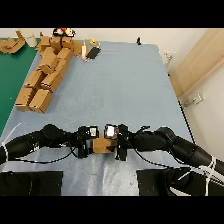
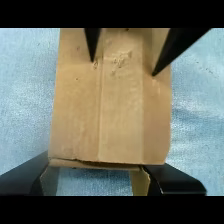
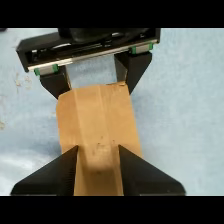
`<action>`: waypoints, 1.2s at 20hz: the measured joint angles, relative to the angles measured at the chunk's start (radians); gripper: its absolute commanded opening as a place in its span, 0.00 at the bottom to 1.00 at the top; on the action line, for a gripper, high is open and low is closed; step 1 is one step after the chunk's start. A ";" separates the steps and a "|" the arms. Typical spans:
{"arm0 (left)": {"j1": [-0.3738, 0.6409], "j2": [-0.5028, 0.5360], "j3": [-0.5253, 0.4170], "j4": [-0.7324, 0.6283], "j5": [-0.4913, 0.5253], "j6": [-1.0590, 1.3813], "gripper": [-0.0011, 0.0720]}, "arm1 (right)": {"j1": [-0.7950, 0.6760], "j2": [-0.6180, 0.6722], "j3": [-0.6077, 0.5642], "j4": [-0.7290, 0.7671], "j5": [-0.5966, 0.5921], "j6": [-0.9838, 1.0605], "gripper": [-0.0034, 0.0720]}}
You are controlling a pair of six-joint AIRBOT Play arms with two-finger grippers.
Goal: Fold the box.
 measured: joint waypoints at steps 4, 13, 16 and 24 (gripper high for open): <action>0.000 0.000 0.000 0.000 0.000 0.000 0.83 | 0.012 0.007 0.016 -0.065 0.016 -0.052 0.58; 0.000 0.000 0.000 0.000 0.000 0.000 0.83 | 0.101 0.014 0.011 -0.109 0.020 -0.079 0.59; 0.000 0.000 0.000 0.000 0.000 0.000 0.83 | 0.126 0.034 -0.006 -0.166 0.050 -0.050 0.59; 0.000 0.000 0.000 0.000 0.000 0.000 0.83 | 0.243 0.098 -0.075 -0.473 0.159 0.219 0.59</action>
